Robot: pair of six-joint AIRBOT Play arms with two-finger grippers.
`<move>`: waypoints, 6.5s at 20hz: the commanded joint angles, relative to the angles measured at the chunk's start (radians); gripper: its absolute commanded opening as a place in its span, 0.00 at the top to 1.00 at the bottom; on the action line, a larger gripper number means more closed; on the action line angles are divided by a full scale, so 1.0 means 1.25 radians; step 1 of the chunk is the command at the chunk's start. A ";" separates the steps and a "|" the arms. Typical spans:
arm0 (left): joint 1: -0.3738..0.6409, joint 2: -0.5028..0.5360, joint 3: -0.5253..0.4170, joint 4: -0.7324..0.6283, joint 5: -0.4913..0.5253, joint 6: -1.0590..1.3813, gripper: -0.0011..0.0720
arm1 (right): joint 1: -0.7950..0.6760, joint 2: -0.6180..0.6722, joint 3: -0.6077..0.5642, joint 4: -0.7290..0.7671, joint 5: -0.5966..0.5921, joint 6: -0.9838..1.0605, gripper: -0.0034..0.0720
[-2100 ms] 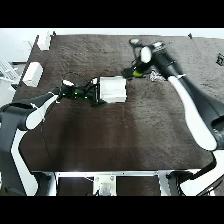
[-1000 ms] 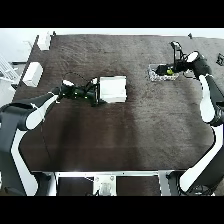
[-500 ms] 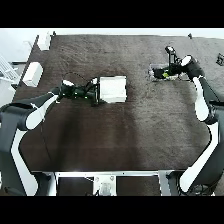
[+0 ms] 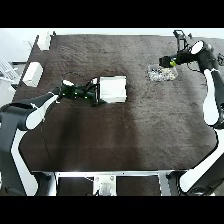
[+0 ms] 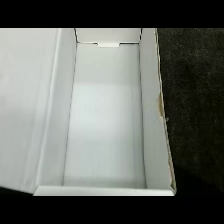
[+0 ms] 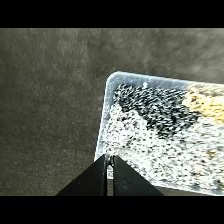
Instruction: Fold the box and place the chain.
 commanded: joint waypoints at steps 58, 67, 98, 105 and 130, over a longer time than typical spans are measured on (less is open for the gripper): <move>0.000 0.000 0.000 0.000 0.000 0.000 0.35 | 0.421 0.175 -0.411 0.095 -0.178 -0.027 0.38; 0.000 0.000 0.000 0.000 0.000 0.000 0.35 | 0.121 0.305 -0.514 0.093 -0.161 0.028 0.37; 0.000 0.000 0.000 0.000 0.001 0.000 0.35 | 0.091 0.070 -0.527 0.540 -0.546 -0.201 0.94; 0.000 0.000 0.000 0.000 0.001 0.000 0.35 | 0.110 0.253 -0.592 0.515 -0.568 -0.172 0.94; 0.000 0.000 0.000 0.000 0.002 0.000 0.35 | 0.479 0.605 -0.666 0.301 -0.637 -0.172 0.94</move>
